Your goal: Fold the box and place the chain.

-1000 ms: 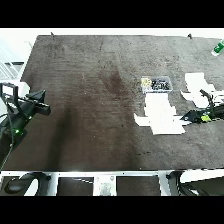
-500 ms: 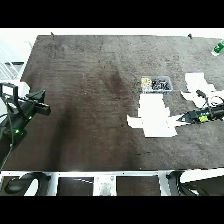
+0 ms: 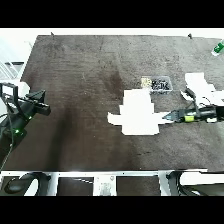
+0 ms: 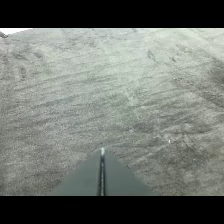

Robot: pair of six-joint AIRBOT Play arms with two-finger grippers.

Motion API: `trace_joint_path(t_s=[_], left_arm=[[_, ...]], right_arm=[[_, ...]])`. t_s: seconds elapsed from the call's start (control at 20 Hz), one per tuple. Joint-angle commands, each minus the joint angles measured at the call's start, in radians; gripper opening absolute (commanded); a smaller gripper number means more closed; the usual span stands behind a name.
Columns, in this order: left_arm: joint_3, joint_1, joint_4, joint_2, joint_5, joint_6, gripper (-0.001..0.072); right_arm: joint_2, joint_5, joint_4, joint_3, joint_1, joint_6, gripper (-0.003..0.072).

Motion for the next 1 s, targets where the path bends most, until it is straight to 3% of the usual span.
trace_joint_path(t_s=[0.0, 0.1, 0.3, 0.5, 0.75, 0.95], left_arm=[[0.0, 0.0, 0.0, 0.0, 0.0, 0.0, 0.0022], [0.0, 0.0, 0.0, 0.0, 0.0, 0.0, 0.0023], [0.0, 0.0, 0.0, 0.0, 0.0, 0.0, 0.0023], [0.0, 0.0, 0.0, 0.0, 0.01, 0.0, 0.0022], [0.0, 0.0, 0.0, 0.0, -0.005, 0.0, 0.0023], [0.0, 0.0, -0.001, 0.0, -0.008, 0.0, 0.0022]], right_arm=[[0.025, -0.14, 0.286, -0.083, 0.16, 0.0, 0.0011], [0.026, -0.191, 0.441, -0.08, 0.274, -0.031, 0.001], [0.025, -0.462, 0.43, -0.058, 0.468, -0.019, 0.001], [0.024, -0.637, 0.364, -0.026, 0.545, 0.007, 0.001], [-0.007, -0.672, 0.188, 0.048, 0.567, 0.087, 0.001], [-0.02, -0.709, 0.182, 0.073, 0.594, 0.073, 0.001]])
